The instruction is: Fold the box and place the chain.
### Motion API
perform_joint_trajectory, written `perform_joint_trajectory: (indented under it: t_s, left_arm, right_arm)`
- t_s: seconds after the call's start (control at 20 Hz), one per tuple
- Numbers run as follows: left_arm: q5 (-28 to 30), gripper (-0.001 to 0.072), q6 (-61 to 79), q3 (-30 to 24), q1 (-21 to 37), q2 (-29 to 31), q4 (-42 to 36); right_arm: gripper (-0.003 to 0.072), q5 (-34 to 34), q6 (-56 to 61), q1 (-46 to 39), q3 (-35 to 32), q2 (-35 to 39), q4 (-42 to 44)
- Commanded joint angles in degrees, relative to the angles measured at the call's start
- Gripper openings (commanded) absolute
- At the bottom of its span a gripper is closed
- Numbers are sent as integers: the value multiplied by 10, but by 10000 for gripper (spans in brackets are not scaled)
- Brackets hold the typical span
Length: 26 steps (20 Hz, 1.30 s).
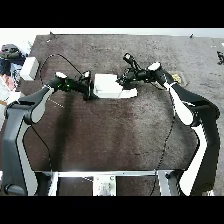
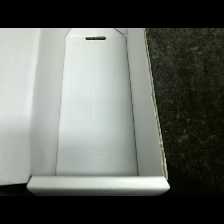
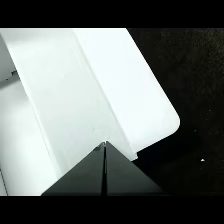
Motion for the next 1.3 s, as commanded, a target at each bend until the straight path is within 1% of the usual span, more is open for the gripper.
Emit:
perform_joint_trajectory:
  t_s: [0.0,0.2,0.25,0.35,0.45,0.5,0.55,0.6,0.65,0.8,0.9,1.0,1.25]
  left_arm:
    - [0,233,1,0,1,0,0]
    - [0,233,1,0,1,0,0]
    - [0,233,1,0,1,0,0]
    - [0,233,1,0,1,0,0]
    - [0,233,1,0,1,0,0]
    - [0,233,1,0,1,0,0]
    - [0,233,1,0,1,0,0]
    - [0,233,1,0,1,0,0]
    - [0,233,1,0,1,0,0]
    - [0,233,1,0,1,0,0]
    - [0,233,1,0,1,0,0]
    - [0,233,1,0,1,0,0]
    - [0,232,1,0,1,0,0]
  right_arm:
    - [13,4,0,0,0,7,3]
    - [14,16,0,-1,0,57,2]
    - [13,33,0,-3,0,74,-2]
    - [14,95,0,-12,0,108,-24]
    - [14,159,0,-20,0,130,-75]
    - [126,181,0,-22,0,136,-100]
    - [577,200,0,-23,0,136,-124]
    - [700,207,0,-22,0,133,-150]
    - [714,205,0,-17,0,128,-184]
    - [714,184,-1,-1,0,100,-257]
    - [715,165,-31,7,0,79,-263]
    - [714,144,-35,16,0,65,-263]
    - [706,102,-35,37,0,54,-263]
